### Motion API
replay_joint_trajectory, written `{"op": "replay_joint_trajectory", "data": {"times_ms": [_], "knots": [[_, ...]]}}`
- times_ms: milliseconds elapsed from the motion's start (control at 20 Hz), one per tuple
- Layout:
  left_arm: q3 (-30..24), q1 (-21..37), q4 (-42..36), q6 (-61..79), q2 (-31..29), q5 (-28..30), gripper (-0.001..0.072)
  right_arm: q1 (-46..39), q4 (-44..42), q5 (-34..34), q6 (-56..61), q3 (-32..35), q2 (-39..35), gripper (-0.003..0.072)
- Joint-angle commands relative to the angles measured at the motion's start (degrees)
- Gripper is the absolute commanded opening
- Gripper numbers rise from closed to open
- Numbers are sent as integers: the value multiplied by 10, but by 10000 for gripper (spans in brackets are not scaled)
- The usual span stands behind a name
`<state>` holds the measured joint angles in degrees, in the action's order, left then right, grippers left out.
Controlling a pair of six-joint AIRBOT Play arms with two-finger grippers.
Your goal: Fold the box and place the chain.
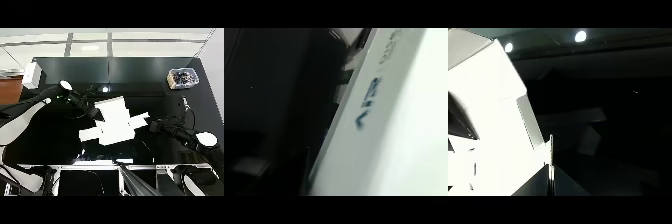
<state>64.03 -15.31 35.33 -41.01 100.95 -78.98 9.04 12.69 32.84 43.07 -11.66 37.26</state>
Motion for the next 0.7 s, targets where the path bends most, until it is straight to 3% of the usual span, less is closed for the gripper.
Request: {"op": "replay_joint_trajectory", "data": {"times_ms": [0, 100, 150, 250, 300, 350, 400, 550, 650], "knots": [[1, 7, 2, 9, 1, -8, 27, 0, 0, 0, 0, 0, 0, 14], [1, 7, 2, 9, 1, -6, 27, 0, 0, 4, 0, 0, 0, 46], [1, 6, 2, 8, 1, -12, 27, 0, 1, 6, 0, 0, 0, 147], [1, 7, 2, 8, 1, -29, 26, 0, 21, 19, 0, 0, 0, 146], [1, 8, 0, 2, 1, -26, 26, 0, 33, 23, 0, 0, 0, 301], [2, 9, 0, -4, 1, -26, 25, 0, 45, 23, 0, -1, 0, 528], [4, 9, 2, -3, 1, -27, 23, -1, 63, 20, 0, -3, 0, 568], [5, 4, 6, 2, -17, -18, 18, -8, 89, 25, 0, -21, 0, 568], [-8, -14, 11, 26, -62, 23, 17, -12, 84, 25, 0, -27, 0, 567]]}}
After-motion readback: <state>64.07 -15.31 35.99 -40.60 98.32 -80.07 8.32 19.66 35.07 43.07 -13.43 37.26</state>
